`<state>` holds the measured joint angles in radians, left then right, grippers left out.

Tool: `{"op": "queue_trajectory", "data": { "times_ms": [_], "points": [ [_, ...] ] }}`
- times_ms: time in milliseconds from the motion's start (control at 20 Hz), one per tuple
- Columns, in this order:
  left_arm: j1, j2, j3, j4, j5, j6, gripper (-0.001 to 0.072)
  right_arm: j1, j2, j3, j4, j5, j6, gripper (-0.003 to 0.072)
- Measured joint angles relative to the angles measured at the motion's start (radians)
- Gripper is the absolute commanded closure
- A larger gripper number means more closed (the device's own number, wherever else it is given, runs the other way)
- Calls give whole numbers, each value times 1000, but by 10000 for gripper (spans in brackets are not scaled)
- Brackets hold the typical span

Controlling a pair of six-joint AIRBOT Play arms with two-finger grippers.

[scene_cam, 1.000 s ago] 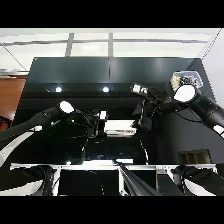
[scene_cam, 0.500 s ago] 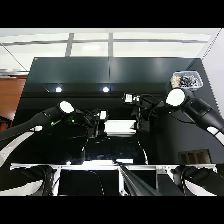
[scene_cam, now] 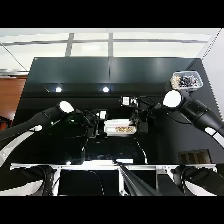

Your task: Fold the box and place the chain.

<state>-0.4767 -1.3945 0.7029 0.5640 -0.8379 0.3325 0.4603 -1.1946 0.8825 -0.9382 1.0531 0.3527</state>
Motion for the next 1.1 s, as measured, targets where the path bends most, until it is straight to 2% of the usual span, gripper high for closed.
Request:
{"op": "queue_trajectory", "data": {
  "times_ms": [250,300,350,1100],
  "points": [
    [0,0,0,0,-3,1,244,2,0,0,-1,18,15,512],
    [0,0,0,1,-3,1,245,2,0,0,-1,23,21,408],
    [0,0,0,0,-3,1,244,2,0,-1,-1,35,26,362],
    [0,0,0,0,-3,1,244,2,-1,-19,3,30,38,382]
  ]
}}
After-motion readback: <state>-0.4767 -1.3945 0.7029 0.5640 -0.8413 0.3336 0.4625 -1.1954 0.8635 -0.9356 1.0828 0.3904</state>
